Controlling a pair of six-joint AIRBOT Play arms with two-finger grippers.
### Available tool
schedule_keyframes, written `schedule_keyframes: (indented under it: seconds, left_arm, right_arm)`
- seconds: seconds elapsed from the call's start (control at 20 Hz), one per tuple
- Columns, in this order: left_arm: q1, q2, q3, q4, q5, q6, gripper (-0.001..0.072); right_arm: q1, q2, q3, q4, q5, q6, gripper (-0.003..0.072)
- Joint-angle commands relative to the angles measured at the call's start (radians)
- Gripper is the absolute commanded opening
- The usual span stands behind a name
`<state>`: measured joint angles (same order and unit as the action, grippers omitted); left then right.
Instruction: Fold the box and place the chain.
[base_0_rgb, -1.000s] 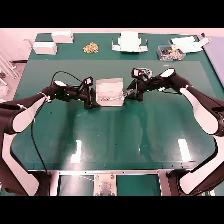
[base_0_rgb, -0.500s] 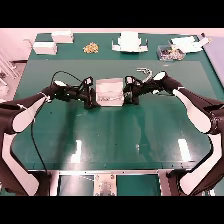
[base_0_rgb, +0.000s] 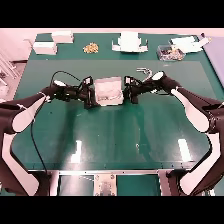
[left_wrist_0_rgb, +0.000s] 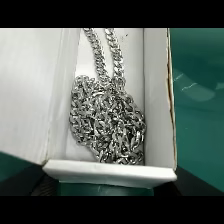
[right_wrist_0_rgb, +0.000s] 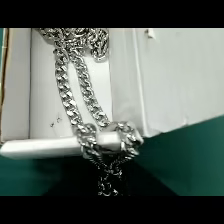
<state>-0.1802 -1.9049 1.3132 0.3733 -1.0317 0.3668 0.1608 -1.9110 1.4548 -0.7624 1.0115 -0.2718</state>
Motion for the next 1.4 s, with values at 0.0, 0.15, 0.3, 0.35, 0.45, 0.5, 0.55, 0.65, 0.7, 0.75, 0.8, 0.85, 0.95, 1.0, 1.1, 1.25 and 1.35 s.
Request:
schedule_keyframes:
  seconds: [0.0,0.15,0.3,0.35,0.45,0.5,0.55,0.65,0.7,0.75,0.8,0.85,0.95,1.0,1.1,1.25,1.35]
  left_arm:
    - [0.000,0.000,0.000,0.000,0.001,0.000,0.0533]
    - [0.000,0.000,0.000,0.000,0.001,0.000,0.0533]
    - [0.000,0.000,0.000,0.000,0.001,0.000,0.0533]
    - [0.000,0.000,0.000,0.000,0.001,0.000,0.0533]
    - [0.000,0.000,0.000,0.000,0.001,0.000,0.0533]
    - [0.000,0.000,0.000,0.000,0.001,0.000,0.0533]
    - [0.000,0.000,0.000,0.000,0.001,0.000,0.0533]
    - [0.000,0.000,0.000,0.000,0.001,0.000,0.0533]
    - [0.000,0.000,0.000,0.000,0.001,0.000,0.0533]
    - [0.000,0.000,0.000,0.000,0.001,0.000,0.0533]
    - [0.000,0.000,0.000,0.000,0.001,0.000,0.0533]
    - [0.000,0.000,0.000,0.000,0.001,0.000,0.0533]
    - [0.000,0.000,0.000,0.000,0.001,0.000,0.0533]
    - [0.000,0.000,0.000,0.000,0.001,0.000,0.0533]
    - [0.000,0.000,0.000,0.000,0.001,0.000,0.0533]
    - [0.000,0.000,0.000,0.000,0.001,0.000,0.0533]
    - [0.000,0.000,0.000,0.000,0.001,0.000,0.0533]
  right_arm:
    - [-0.006,-0.001,0.010,-0.040,-0.001,0.018,0.0050]
    - [-0.024,0.003,0.024,-0.059,0.000,0.095,0.0008]
    - [-0.050,0.034,0.036,-0.057,-0.001,0.175,0.0006]
    - [-0.055,0.053,0.036,-0.058,-0.001,0.196,0.0006]
    - [-0.058,0.103,0.036,-0.058,-0.001,0.237,0.0005]
    - [-0.057,0.131,0.036,-0.058,-0.001,0.258,0.0005]
    - [-0.057,0.162,0.035,-0.057,-0.001,0.280,0.0005]
    - [-0.054,0.231,0.035,-0.041,0.000,0.325,0.0004]
    - [-0.052,0.265,0.036,-0.042,0.001,0.349,0.0005]
    - [-0.050,0.301,0.035,-0.042,0.003,0.369,0.0005]
    - [-0.045,0.341,0.035,-0.042,0.003,0.389,0.0005]
    - [-0.039,0.382,0.036,-0.041,0.003,0.406,0.0005]
    - [-0.011,0.455,0.036,-0.038,0.002,0.431,0.0005]
    - [0.009,0.484,0.036,-0.039,0.002,0.431,0.0005]
    - [0.054,0.529,0.036,-0.039,-0.001,0.464,0.0004]
    - [0.111,0.558,0.037,-0.039,-0.002,0.482,0.0004]
    - [0.150,0.563,0.038,-0.039,-0.009,0.482,0.0004]
